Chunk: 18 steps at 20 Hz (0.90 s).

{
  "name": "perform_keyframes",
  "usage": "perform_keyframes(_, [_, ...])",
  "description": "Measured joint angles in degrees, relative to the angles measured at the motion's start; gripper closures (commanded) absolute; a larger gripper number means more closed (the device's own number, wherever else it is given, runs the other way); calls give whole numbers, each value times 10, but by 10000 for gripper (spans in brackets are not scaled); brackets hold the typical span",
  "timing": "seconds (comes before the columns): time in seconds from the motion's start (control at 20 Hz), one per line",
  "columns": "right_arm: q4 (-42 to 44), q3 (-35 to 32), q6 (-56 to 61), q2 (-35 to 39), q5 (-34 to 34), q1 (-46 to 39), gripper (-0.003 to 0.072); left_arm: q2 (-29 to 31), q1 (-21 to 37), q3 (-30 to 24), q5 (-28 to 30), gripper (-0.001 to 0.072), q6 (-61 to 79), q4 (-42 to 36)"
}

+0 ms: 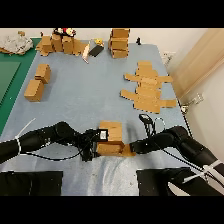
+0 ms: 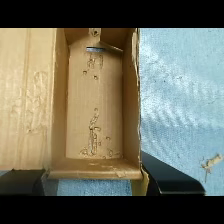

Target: Fold the box.

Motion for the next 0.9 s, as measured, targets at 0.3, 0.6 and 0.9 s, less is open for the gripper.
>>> perform_keyframes(0.3, [68,0,-14,9,9,0,683,0,0,0,0,240,0,0])
perform_keyframes(0.6, [76,0,-2,64,-7,0,681,0,0,0,0,240,0,0])
perform_keyframes(0.9, [96,17,2,80,-11,0,504,0,0,0,0,240,0,0])
